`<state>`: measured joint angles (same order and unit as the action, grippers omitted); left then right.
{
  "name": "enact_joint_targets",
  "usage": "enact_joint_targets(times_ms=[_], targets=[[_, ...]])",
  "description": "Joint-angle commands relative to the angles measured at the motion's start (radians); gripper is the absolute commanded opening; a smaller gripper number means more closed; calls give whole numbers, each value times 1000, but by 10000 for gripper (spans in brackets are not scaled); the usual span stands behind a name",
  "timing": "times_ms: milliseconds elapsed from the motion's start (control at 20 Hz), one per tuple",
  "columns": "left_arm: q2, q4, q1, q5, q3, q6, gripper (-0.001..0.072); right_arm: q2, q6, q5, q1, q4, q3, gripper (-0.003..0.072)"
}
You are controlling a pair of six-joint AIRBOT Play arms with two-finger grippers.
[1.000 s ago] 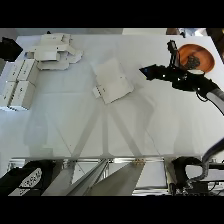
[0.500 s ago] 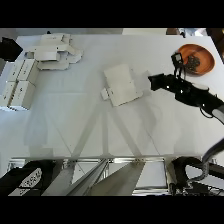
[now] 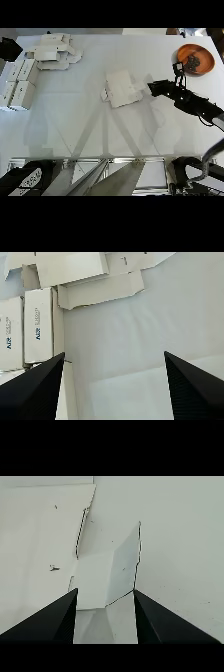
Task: Fold the box and place the chain.
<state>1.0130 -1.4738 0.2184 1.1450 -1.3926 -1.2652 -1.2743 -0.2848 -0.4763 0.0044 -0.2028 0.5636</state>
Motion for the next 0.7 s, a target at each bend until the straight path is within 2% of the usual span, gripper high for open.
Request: enact_joint_targets(times_ms=[0,50,150,350,400,500,650], targets=[[1,0,1,0,-1,0,720,39,42,65,-1,40,9,382],[1,0,1,0,-1,0,720,48,106,89,-2,101,31,382],[1,0,1,0,-1,0,720,49,324,52,-33,349,113,382],[0,0,1,0,-1,0,720,14,843,-194,-132,959,354,378],[0,0,1,0,-1,0,720,-13,908,-259,-153,1051,410,378],[0,0,1,0,-1,0,720,-90,942,-378,-184,1125,513,378],[1,0,1,0,-1,0,720,-221,940,-513,-179,1123,634,378]])
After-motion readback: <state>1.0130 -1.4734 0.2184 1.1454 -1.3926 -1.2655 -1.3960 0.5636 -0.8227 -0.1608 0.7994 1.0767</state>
